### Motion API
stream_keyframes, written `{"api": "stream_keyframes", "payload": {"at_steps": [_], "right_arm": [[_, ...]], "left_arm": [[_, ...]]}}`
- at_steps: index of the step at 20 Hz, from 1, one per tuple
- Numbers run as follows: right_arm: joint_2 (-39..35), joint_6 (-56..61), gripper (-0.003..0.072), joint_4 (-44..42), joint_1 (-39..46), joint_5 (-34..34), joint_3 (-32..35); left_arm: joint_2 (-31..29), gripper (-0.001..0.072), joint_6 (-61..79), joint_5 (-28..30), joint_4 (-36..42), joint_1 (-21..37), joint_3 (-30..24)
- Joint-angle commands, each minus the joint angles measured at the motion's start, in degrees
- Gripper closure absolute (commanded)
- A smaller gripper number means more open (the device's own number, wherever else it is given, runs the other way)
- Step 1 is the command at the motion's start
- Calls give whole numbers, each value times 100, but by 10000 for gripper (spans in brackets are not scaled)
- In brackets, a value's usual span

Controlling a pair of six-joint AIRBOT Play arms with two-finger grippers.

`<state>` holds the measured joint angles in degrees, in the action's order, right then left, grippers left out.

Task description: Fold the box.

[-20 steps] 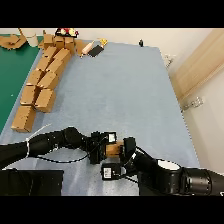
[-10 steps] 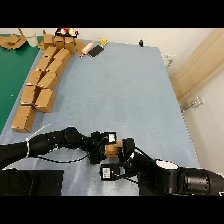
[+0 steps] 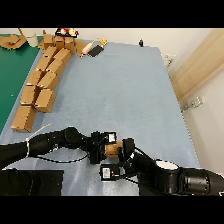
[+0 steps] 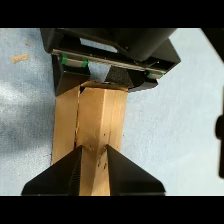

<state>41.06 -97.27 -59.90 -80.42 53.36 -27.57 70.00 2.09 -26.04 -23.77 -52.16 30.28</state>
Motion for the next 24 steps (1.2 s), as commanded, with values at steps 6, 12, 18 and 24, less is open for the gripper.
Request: {"api": "stream_keyframes", "payload": {"at_steps": [6,12,18,24], "right_arm": [[-7,46,505,31,-4,94,0],[-4,42,527,-68,-4,96,-9],[7,35,527,-629,-4,98,4],[-2,35,420,-741,-4,186,2]], "left_arm": [[2,326,2,0,-2,0,2],[2,326,4,0,-2,0,2],[2,326,4,0,-2,0,2],[2,326,4,0,-2,0,2]]}}
